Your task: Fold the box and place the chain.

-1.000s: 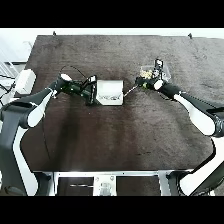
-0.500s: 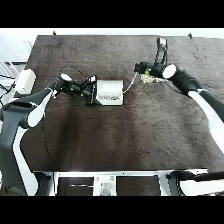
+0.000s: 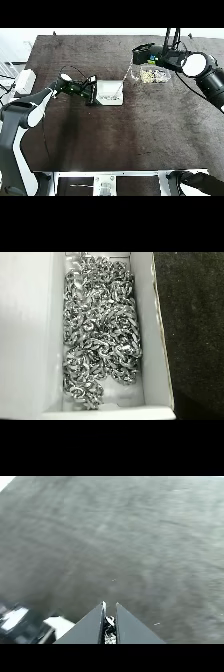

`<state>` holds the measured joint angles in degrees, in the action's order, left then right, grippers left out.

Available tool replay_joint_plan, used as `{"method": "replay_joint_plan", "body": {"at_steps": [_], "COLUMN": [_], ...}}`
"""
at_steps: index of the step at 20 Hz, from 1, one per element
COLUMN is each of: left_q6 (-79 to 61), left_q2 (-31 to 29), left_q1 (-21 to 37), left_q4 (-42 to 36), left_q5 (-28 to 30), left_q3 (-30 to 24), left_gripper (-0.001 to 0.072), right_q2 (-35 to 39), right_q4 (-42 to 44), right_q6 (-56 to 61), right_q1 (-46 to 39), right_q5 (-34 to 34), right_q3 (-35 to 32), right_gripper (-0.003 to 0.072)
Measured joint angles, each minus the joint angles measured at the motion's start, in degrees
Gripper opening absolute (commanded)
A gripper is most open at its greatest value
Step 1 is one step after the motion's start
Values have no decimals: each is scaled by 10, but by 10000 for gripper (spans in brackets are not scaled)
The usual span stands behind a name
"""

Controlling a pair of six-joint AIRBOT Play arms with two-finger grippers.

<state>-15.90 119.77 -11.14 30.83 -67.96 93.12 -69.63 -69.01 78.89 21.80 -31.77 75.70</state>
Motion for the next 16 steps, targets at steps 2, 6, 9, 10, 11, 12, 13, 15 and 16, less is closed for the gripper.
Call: {"method": "replay_joint_plan", "body": {"at_steps": [2, 6, 9, 10, 11, 12, 13, 15, 16], "left_q6": [0, 0, 0, 0, 0, 0, 0, 0, 0], "left_q2": [0, 0, 0, 0, 0, 0, 0, 0, 0], "left_q1": [0, 0, 0, 0, 0, 0, 0, 0, 0], "left_q4": [0, 0, 0, 0, 0, 0, 0, 0, 0], "left_q5": [0, 0, 0, 0, 0, 0, 0, 0, 0], "left_q3": [0, 0, 0, 0, 0, 0, 0, 0, 0], "left_gripper": [472, 471, 471, 471, 471, 471, 471, 471, 471], "right_q2": [4, 5, -7, -14, -23, -33, -45, -72, -85], "right_q4": [-1, -1, -1, 0, -1, -1, -1, 0, 0], "right_q6": [0, 0, 0, 0, 0, 0, 0, -1, -1], "right_q1": [16, 36, 47, 50, 52, 54, 56, 57, 58], "right_q5": [-7, -12, 10, 21, 32, 42, 55, 75, 85], "right_q3": [-7, -35, -68, -81, -93, -104, -113, -125, -129], "right_gripper": [11, 10, 10, 10, 9, 9, 9, 9, 10]}}
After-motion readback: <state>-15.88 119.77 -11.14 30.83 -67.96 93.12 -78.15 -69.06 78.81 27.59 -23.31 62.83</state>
